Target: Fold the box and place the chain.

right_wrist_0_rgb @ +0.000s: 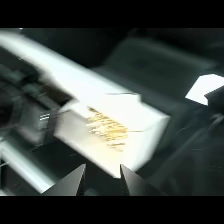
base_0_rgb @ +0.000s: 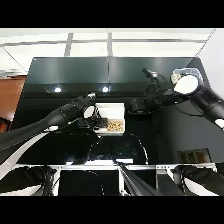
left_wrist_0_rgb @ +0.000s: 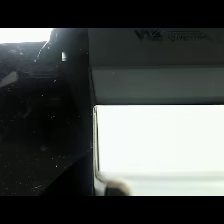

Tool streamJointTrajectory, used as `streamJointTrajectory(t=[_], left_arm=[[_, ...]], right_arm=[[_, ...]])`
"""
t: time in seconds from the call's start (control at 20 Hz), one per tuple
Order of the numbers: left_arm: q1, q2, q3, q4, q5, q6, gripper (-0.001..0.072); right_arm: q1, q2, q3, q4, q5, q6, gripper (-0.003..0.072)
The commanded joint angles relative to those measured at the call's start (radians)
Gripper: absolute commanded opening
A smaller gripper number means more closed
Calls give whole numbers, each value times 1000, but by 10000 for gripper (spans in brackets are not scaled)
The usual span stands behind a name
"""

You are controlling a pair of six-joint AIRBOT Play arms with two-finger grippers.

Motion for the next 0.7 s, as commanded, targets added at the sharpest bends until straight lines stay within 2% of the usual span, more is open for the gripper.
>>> streamJointTrajectory(t=[0.0,0.15,0.2,0.3,0.35,0.5,0.65], left_arm=[[3,0,2,-16,6,0,30],[2,9,3,-34,2,1,31],[2,24,6,-33,-2,0,85],[2,74,8,-20,4,-1,445],[3,109,8,0,2,0,479],[2,232,1,105,-58,35,478],[35,387,-84,240,-87,13,477]], right_arm=[[-99,70,-1,-128,53,14,269],[-111,89,-1,-159,83,13,269],[-111,89,-1,-159,87,13,269],[-111,89,-1,-159,81,13,269],[-111,89,-1,-159,74,13,269],[-111,89,-1,-159,59,13,269],[-111,89,-1,-159,58,13,269]])
